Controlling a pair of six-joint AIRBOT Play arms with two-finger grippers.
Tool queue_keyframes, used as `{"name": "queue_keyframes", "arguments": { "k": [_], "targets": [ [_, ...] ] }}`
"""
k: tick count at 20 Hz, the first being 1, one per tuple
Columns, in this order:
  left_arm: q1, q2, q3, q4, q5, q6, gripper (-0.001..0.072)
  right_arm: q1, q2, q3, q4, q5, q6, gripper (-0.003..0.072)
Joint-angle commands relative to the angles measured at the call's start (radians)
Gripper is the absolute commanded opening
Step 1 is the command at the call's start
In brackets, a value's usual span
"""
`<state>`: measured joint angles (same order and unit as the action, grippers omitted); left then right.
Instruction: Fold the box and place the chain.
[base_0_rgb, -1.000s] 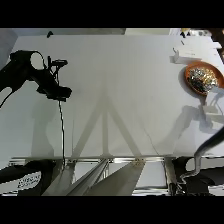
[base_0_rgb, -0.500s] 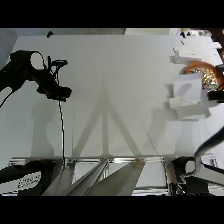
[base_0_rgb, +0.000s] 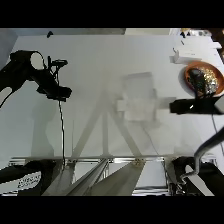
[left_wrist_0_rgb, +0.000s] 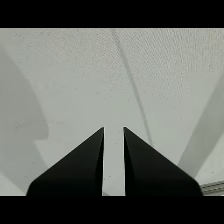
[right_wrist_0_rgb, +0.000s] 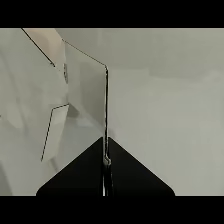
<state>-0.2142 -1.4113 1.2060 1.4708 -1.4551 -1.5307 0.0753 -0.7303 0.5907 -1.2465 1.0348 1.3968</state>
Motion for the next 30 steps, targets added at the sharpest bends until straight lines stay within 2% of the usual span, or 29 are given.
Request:
{"name": "queue_keyframes", "arguments": {
  "k": [1, 6, 8, 13, 16, 17, 18, 19, 21, 23, 24, 27, 30],
  "targets": [
    [0.001, 0.000, 0.000, 0.000, 0.000, 0.000, 0.0134, 0.184, 0.118, -0.137, 0.068, -0.097, 0.113, 0.0015],
    [0.001, 0.000, 0.000, 0.000, 0.005, 0.000, 0.0134, 0.323, 0.132, -0.176, -0.008, -0.145, 0.217, 0.0015],
    [0.001, 0.000, 0.000, 0.000, 0.063, 0.000, 0.0134, 0.325, 0.132, -0.176, -0.017, -0.143, 0.226, 0.0016],
    [0.001, -0.001, -0.001, -0.066, 0.105, 0.001, 0.0129, 0.325, 0.132, -0.176, -0.017, -0.143, 0.226, 0.0016],
    [0.000, -0.002, -0.001, -0.083, 0.198, 0.024, 0.0137, 0.325, 0.132, -0.176, -0.017, -0.143, 0.226, 0.0016],
    [0.001, -0.007, -0.001, -0.135, 0.215, 0.103, 0.0221, 0.325, 0.132, -0.176, -0.017, -0.143, 0.226, 0.0016],
    [0.001, -0.014, -0.001, -0.229, 0.218, 0.240, 0.0349, 0.324, 0.132, -0.176, -0.017, -0.143, 0.226, 0.0016],
    [0.001, -0.023, -0.002, -0.369, 0.207, 0.400, 0.0438, 0.324, 0.132, -0.176, -0.017, -0.143, 0.226, 0.0016],
    [0.000, -0.049, -0.002, -0.644, 0.180, 0.627, 0.0565, 0.325, 0.132, -0.176, -0.017, -0.143, 0.226, 0.0016],
    [0.000, -0.079, -0.003, -0.808, 0.172, 0.749, 0.0579, 0.324, 0.132, -0.176, -0.017, -0.143, 0.226, 0.0016],
    [0.000, -0.094, -0.003, -0.849, 0.154, 0.796, 0.0579, 0.325, 0.132, -0.176, -0.017, -0.143, 0.226, 0.0016],
    [-0.013, -0.145, -0.018, -0.875, 0.042, 0.897, 0.0578, 0.325, 0.132, -0.176, -0.017, -0.143, 0.226, 0.0017],
    [-0.016, -0.177, -0.103, -0.963, -0.008, 0.996, 0.0578, 0.324, 0.132, -0.176, -0.013, -0.143, 0.226, 0.0017]
  ]
}}
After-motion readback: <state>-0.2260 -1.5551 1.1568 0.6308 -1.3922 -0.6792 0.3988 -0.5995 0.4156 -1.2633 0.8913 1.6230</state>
